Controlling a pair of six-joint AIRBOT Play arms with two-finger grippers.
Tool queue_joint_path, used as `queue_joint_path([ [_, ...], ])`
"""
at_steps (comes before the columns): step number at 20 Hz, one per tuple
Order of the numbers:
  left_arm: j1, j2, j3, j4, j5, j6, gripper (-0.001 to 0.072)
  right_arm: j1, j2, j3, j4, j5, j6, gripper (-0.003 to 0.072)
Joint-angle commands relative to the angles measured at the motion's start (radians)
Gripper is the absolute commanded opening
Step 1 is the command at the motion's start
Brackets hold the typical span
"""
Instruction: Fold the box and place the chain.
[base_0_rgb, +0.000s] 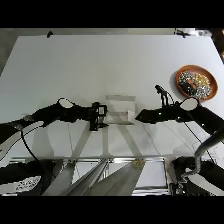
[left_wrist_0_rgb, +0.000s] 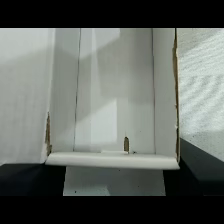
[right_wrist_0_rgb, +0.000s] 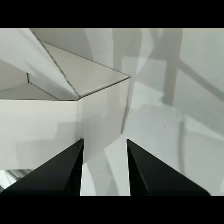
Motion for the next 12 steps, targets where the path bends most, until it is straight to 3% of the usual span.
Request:
queue_joint_path([
  [1,0.000,0.000,0.001,0.000,0.000,0.000,0.0209,0.001,0.001,0.019,0.017,0.034,0.000,0.0321],
  [4,0.000,0.000,0.001,0.000,0.000,0.000,0.0209,0.001,0.001,0.019,0.019,0.037,0.000,0.0370],
  [12,0.000,0.000,0.001,0.000,0.000,0.000,0.0209,0.005,0.001,0.019,0.044,0.031,-0.001,0.0371],
])
